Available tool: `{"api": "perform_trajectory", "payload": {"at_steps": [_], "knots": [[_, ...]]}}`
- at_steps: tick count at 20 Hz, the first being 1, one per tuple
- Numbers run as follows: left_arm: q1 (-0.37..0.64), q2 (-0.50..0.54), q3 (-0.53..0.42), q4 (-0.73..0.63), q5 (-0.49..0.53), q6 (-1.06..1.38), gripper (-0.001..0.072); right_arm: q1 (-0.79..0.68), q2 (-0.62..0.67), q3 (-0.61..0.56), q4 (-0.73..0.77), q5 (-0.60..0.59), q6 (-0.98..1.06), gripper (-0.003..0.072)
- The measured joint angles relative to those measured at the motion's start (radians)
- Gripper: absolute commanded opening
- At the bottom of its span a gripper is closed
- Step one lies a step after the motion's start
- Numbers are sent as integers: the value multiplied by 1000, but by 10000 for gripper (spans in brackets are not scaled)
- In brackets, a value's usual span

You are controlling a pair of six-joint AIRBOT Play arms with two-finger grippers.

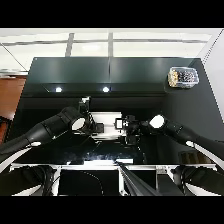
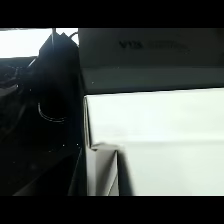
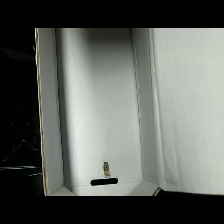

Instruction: Fold the box and place the chain.

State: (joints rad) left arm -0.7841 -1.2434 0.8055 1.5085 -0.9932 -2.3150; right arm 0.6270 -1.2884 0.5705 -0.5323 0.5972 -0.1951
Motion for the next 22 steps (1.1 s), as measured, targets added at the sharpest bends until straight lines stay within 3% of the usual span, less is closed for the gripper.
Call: {"api": "perform_trajectory", "payload": {"at_steps": [11,14,16,20,22], "knots": [[-40,-80,73,55,-67,-24,266,0,0,0,0,0,0,336],[-47,-85,77,72,-79,-40,163,0,0,0,0,0,0,336],[-49,-87,78,77,-85,-48,28,0,0,0,0,1,2,336],[-50,-89,79,81,-80,-52,38,0,0,0,0,1,2,336],[-51,-89,78,81,-77,-46,260,0,0,0,-2,0,-2,336]]}}
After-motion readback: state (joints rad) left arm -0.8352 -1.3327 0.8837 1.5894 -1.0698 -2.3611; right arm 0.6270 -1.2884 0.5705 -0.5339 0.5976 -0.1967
